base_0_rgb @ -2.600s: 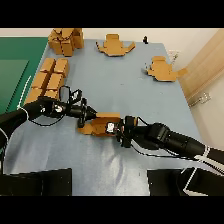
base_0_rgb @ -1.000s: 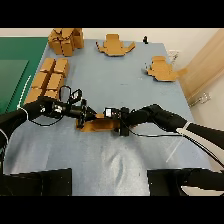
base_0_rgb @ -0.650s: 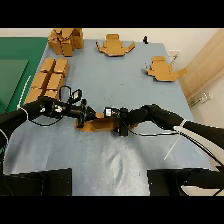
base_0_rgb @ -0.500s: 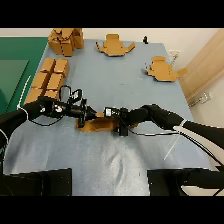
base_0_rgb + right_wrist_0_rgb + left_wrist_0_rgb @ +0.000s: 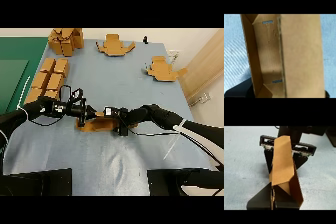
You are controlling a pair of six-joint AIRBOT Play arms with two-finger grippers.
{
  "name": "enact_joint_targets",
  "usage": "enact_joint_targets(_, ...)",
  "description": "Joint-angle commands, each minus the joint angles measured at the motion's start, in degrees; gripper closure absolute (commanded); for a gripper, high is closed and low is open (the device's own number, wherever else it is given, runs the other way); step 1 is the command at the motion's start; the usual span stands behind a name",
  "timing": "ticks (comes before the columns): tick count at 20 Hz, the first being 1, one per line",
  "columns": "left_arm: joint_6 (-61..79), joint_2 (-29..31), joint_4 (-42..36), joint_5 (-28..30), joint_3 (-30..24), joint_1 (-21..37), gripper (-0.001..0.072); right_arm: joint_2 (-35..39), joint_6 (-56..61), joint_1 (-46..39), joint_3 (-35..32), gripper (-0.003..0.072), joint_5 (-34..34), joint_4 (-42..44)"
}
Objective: Fold the box.
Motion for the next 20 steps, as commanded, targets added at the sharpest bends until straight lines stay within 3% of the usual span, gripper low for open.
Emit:
enact_joint_targets(1, 0.0, 0.0, 0.1, 0.8, 0.0, 0.0, 0.0691, 0.0, 0.1, -0.7, 0.0, 0.0107, 1.1, -0.1)
enact_joint_targets(20, 0.0, 0.0, 0.2, 2.1, 0.0, 0.0, 0.0691, 1.6, 1.2, -1.1, 0.0, 0.0093, -0.6, -7.0)
